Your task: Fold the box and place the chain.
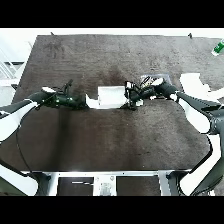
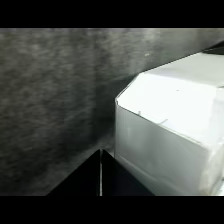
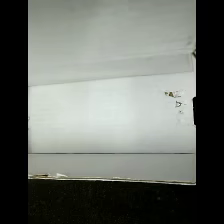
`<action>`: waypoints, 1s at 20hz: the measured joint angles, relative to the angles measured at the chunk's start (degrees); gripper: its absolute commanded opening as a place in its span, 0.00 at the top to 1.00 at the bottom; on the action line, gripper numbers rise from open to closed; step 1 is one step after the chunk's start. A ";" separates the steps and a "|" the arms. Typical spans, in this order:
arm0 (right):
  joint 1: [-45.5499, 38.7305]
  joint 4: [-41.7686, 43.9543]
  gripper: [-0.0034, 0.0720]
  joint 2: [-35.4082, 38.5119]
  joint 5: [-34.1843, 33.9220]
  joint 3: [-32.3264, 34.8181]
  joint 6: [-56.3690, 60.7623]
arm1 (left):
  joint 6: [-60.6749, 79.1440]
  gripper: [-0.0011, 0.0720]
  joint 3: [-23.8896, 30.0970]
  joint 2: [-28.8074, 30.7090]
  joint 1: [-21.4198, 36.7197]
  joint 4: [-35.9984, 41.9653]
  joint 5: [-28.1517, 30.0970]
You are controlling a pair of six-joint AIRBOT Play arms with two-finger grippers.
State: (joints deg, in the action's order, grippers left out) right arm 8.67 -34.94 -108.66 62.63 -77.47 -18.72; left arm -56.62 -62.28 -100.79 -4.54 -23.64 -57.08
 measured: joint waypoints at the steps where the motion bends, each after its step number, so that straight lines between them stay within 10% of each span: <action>1: 0.00 0.00 0.18 0.00 0.00 0.00 0.00 | 0.28 0.96 -0.37 0.00 -0.02 0.50 -0.68; 8: 0.00 0.00 0.18 0.00 0.00 0.00 0.00 | 2.36 0.57 -1.95 0.39 -0.04 5.16 -4.42; 20: 0.00 0.00 0.18 0.00 -0.02 0.00 0.00 | 2.01 0.55 -4.20 0.46 -0.87 7.34 -7.87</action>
State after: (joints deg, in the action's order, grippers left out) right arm 8.67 -34.94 -108.66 62.61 -77.47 -18.72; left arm -54.61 -66.48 -100.33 -5.41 -16.29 -64.95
